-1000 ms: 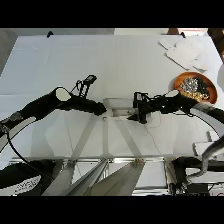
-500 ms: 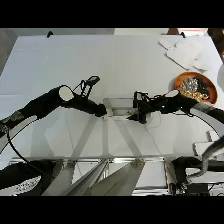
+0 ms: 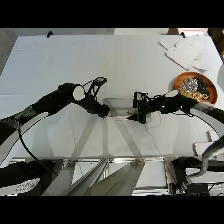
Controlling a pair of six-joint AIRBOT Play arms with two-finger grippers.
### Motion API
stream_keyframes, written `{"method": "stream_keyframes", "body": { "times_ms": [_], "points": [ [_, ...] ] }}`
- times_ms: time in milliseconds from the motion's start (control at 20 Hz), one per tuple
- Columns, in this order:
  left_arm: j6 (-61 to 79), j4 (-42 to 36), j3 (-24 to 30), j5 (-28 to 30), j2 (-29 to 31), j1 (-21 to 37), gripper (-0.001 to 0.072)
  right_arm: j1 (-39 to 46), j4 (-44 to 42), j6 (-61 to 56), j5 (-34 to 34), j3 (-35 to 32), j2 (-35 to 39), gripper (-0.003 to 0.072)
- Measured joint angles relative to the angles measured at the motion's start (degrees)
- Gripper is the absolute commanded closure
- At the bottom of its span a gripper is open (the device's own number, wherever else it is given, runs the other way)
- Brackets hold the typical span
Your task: Fold the box and place the chain.
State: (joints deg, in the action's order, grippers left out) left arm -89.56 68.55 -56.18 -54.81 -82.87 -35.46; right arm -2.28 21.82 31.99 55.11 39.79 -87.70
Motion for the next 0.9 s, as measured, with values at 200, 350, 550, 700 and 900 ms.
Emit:
{"method": "stream_keyframes", "body": {
  "times_ms": [200,350,550,700,900],
  "points": [
    [-6.34,2.36,-2.47,-2.19,-0.46,-0.52,0.0338,0.0,-0.02,-0.04,-0.11,0.0,0.0,0.0249],
    [-10.75,3.19,-3.74,-2.6,-0.59,-0.63,0.0338,0.0,0.04,-0.04,-0.13,0.0,0.0,0.0249],
    [-16.06,4.04,-4.42,-2.73,-1.57,-1.68,0.0355,0.0,0.04,-0.02,-0.09,0.0,0.0,0.0249],
    [-19.98,7.04,-5.53,-2.99,-3.13,-3.56,0.0398,0.0,0.04,-0.02,-0.07,0.0,0.0,0.0249],
    [-27.1,13.38,-8.55,-5.18,-5.81,-5.68,0.0398,0.0,0.02,-0.02,-0.04,0.0,0.0,0.0249]
  ]
}}
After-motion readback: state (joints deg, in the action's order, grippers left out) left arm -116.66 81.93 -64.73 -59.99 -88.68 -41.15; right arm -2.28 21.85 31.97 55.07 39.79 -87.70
